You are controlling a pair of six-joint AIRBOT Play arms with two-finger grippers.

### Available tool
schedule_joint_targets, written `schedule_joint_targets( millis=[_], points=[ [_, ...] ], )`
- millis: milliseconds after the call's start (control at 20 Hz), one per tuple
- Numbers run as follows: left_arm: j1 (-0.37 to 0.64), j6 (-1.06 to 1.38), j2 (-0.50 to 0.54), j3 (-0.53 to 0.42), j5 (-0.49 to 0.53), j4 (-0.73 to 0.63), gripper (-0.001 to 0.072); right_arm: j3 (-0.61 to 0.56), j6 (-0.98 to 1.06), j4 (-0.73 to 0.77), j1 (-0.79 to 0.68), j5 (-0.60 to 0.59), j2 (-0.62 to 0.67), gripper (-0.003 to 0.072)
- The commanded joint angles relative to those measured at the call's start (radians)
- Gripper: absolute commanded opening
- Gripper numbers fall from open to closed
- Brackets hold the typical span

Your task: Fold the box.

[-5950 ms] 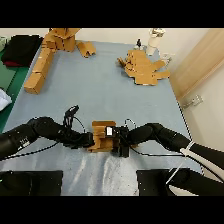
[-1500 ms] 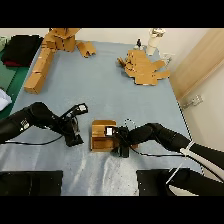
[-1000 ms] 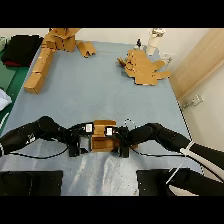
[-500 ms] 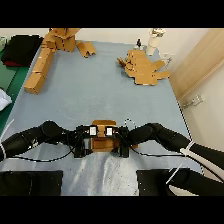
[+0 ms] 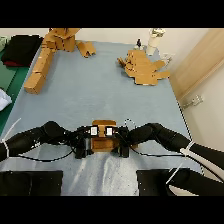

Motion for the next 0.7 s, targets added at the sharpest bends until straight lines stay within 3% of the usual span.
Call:
schedule_joint_targets(
  millis=[0,400,500,650],
  points=[
    [-0.016,0.023,-0.016,0.0,0.008,-0.018,0.0692,0.0,0.0,0.0,0.0,0.0,0.0,0.0502],
    [-0.021,0.048,-0.038,0.005,0.008,-0.035,0.0689,0.0,0.0,0.0,0.0,0.0,0.0,0.0502],
    [-0.021,0.048,-0.038,0.005,0.008,-0.032,0.0507,0.0,0.0,-0.001,0.0,0.0,0.0,0.0502],
    [-0.021,0.048,-0.038,0.005,0.028,-0.032,0.0505,0.0,0.0,0.0,0.0,0.0,0.0,0.0502]
  ],
)
